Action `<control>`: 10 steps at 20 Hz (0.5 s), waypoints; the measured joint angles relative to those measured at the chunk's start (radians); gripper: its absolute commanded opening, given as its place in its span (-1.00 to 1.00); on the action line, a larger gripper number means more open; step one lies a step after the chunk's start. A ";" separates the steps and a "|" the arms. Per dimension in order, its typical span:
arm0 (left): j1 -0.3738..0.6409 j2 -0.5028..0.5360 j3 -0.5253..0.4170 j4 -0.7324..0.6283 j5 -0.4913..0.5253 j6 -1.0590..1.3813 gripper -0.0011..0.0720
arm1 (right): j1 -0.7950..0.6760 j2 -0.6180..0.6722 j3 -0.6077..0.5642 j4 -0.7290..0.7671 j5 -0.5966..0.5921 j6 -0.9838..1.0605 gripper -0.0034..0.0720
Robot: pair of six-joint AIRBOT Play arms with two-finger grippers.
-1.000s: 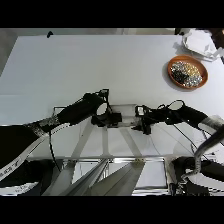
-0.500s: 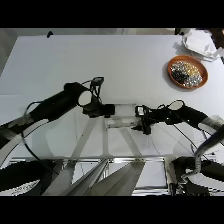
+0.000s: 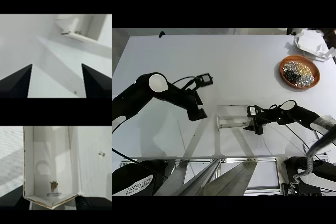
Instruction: Fold the box and place the chain.
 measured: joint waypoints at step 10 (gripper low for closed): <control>-0.005 -0.179 -0.223 -0.473 0.241 0.966 0.95 | 0.000 0.000 0.000 0.000 0.000 0.000 0.30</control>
